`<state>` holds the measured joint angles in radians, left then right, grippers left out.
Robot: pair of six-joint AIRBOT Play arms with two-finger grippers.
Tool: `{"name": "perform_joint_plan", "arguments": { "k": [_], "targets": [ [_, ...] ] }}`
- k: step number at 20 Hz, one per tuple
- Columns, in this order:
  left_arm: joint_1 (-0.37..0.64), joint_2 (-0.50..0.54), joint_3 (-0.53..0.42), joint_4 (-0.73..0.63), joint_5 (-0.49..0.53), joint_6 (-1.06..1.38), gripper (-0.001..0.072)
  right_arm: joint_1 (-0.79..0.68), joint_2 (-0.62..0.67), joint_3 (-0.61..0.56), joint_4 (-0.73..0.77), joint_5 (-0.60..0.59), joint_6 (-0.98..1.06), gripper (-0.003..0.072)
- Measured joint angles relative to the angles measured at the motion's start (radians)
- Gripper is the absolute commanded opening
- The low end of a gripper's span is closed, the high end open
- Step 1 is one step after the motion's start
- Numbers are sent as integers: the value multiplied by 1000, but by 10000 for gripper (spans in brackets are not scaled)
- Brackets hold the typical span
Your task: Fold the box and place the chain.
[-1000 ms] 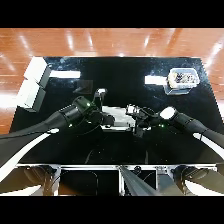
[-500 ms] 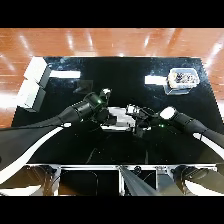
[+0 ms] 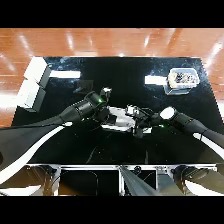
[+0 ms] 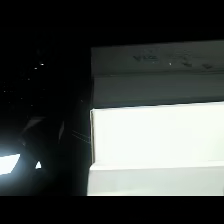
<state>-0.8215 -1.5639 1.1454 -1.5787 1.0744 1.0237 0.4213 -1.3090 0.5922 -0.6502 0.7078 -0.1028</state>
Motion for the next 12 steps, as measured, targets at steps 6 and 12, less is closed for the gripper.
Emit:
{"name": "perform_joint_plan", "arguments": {
  "k": [6,12],
  "targets": [
    [-3,0,2,-60,-31,19,560,0,0,0,2,-9,2,530],
    [-2,0,19,-58,-11,23,556,0,0,0,3,-9,2,529]
  ]
}}
